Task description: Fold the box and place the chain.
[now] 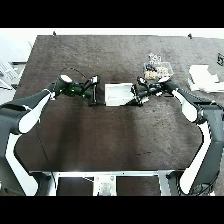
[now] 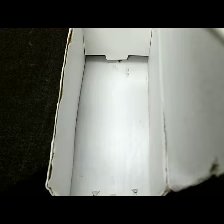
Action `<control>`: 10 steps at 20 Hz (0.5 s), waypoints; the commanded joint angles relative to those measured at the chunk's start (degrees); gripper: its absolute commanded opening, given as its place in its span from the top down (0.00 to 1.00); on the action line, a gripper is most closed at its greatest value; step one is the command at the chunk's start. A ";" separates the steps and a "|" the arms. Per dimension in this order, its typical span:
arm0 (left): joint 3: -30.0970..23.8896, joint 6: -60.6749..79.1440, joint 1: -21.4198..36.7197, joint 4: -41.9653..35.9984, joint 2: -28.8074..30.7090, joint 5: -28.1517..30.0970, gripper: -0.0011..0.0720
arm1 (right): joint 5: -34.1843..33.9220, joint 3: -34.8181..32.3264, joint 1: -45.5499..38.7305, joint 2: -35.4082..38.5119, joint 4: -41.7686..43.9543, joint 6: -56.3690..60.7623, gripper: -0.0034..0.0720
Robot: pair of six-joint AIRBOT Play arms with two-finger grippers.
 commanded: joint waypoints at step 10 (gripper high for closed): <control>0.02 1.66 -0.35 -3.37 -1.53 1.14 0.00 | 0.02 -0.02 0.02 -0.02 0.02 0.00 0.47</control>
